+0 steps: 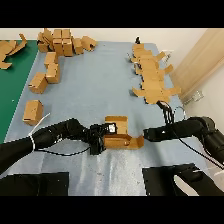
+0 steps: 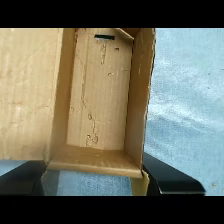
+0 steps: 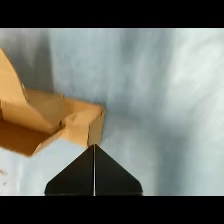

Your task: Fold the box.

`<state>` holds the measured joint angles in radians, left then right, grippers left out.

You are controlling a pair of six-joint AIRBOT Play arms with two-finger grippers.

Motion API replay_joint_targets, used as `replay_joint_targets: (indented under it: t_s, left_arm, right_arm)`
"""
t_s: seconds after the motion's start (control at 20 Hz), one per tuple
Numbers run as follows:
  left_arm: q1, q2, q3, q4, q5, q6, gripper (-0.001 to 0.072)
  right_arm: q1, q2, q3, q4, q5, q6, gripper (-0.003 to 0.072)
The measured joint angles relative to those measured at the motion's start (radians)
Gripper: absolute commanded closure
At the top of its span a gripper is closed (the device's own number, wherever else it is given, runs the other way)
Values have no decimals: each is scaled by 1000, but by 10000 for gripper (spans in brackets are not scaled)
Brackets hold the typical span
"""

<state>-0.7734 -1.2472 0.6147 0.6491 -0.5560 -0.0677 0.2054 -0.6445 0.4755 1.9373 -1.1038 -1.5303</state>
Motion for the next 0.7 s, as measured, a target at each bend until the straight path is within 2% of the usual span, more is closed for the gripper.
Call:
replay_joint_targets:
  t_s: [0.05, 0.1, 0.15, 0.25, 0.35, 0.45, 0.5, 0.6, 0.7]
  left_arm:
    - [0, 0, 0, 1, -2, 0, 190]
    - [0, 0, 0, 0, -2, 0, 190]
    - [0, 0, 0, 1, 0, 0, 190]
    - [0, 0, 0, 1, -2, 0, 190]
    - [0, 0, 0, 1, -1, 0, 190]
    - [0, 0, 0, 1, -2, 0, 190]
    - [0, 0, 0, 0, -2, 0, 190]
    - [0, 0, 0, 0, -1, 0, 190]
    - [0, 0, 0, 1, -2, 0, 191]
  right_arm:
    - [1, -11, 5, 2, 18, -78, 681]
    - [1, -27, 10, 7, 32, -182, 581]
    - [1, -45, 13, 14, 48, -291, 446]
    - [2, -76, 24, 27, 69, -455, 431]
    - [3, -98, 49, 34, 81, -565, 441]
    - [2, -110, 84, 39, 94, -631, 521]
    - [3, -114, 96, 32, 91, -647, 686]
    - [2, -118, 111, -48, 78, -605, 683]
    - [-7, -120, 114, -179, 66, -480, 684]
